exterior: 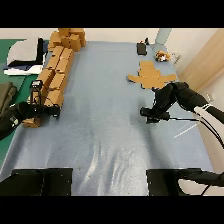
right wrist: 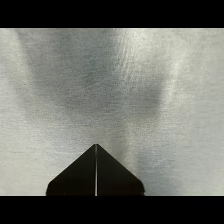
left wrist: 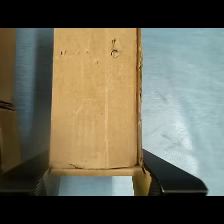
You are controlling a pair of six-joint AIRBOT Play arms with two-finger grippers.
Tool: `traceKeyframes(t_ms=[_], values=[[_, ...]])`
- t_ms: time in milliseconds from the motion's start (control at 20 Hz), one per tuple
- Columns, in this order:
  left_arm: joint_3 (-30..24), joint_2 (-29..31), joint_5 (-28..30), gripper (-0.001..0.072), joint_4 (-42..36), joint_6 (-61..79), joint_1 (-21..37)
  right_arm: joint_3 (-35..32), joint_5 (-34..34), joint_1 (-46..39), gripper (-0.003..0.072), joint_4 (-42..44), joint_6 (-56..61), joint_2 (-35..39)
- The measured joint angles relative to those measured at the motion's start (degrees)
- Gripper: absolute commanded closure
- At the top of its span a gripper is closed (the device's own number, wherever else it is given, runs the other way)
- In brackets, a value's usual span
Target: Fold the box.
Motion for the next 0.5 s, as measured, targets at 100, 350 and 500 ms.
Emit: traceKeyframes(t_ms=[100, 350, 500], values=[[2.3, -3.6, 0.7, 0.0167, 0.5, -0.5, 0.5, 0.0, 0.0, 0.0, 0.0682, 0.0, 0.0, 0.0], [8.6, -11.3, 2.3, 0.0167, 0.8, -0.7, 0.9, 0.0, 0.0, 0.0, 0.0682, 0.0, 0.0, 0.0], [10.9, -14.4, 6.2, 0.0166, 0.9, 0.2, 1.0, 0.0, 0.0, 0.0, 0.0682, 0.0, 0.0, 0.0]])
